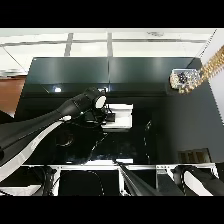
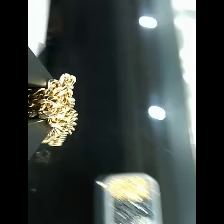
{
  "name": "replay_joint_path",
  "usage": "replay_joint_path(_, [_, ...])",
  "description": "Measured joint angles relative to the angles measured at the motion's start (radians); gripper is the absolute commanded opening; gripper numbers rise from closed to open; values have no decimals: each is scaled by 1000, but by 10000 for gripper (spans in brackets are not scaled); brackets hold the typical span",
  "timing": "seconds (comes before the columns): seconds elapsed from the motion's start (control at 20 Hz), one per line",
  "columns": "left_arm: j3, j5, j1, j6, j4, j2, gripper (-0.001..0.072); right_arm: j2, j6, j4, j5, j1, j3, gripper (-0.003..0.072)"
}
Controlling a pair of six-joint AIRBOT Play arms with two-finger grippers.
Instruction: Fold the box and place the chain.
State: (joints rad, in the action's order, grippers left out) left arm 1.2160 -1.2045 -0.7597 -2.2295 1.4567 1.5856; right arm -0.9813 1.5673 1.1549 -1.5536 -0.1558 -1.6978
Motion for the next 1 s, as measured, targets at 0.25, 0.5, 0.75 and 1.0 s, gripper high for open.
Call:
replay_joint_path(0.25, [0,-2,0,0,0,0,25,153,-14,-148,-31,122,275,7])
replay_joint_path(0.5, [0,-2,0,0,0,0,25,195,-8,-327,209,322,528,7])
replay_joint_path(0.75, [0,-3,0,0,0,0,25,138,-3,-381,479,505,686,8])
replay_joint_path(1.0, [0,-3,0,0,0,0,25,32,-1,-366,558,563,730,11])
